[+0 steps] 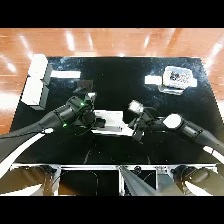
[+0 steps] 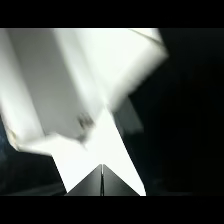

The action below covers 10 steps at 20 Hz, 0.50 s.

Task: Fold the box and place the chain.

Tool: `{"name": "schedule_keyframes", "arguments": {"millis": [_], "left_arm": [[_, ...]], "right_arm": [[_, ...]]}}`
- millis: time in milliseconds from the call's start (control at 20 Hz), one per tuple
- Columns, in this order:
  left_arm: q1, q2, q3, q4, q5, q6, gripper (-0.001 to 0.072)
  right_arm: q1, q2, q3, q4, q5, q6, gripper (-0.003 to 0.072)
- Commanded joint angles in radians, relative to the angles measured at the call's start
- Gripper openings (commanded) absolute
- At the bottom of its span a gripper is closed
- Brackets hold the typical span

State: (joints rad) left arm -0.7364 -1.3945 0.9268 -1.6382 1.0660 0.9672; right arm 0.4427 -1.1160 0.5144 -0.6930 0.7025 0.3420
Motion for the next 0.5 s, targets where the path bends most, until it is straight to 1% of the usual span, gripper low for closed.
{"name": "schedule_keyframes", "arguments": {"millis": [0,50,200,300,350,450], "left_arm": [[-0.002,0.0,0.0,-0.002,-0.006,0.002,0.0021],[-0.002,0.0,0.0,-0.002,-0.006,0.002,0.0021],[-0.002,0.0,0.0,-0.001,-0.016,0.002,0.0021],[-0.002,0.0,0.0,-0.001,-0.029,0.001,0.0021],[-0.002,0.0,0.0,-0.001,-0.031,0.001,0.0021],[-0.002,0.0,0.0,-0.001,-0.031,0.001,0.0021]], "right_arm": [[-0.193,0.014,0.001,-0.017,0.265,0.19,0.0031],[-0.247,0.016,0.003,0.01,0.318,0.215,0.0031],[-0.403,0.019,0.007,0.158,0.475,0.285,0.0031],[-0.488,0.021,0.008,0.239,0.576,0.294,0.0031],[-0.523,0.021,0.015,0.254,0.629,0.294,0.0032],[-0.583,0.027,0.03,0.254,0.685,0.318,0.0032]]}}
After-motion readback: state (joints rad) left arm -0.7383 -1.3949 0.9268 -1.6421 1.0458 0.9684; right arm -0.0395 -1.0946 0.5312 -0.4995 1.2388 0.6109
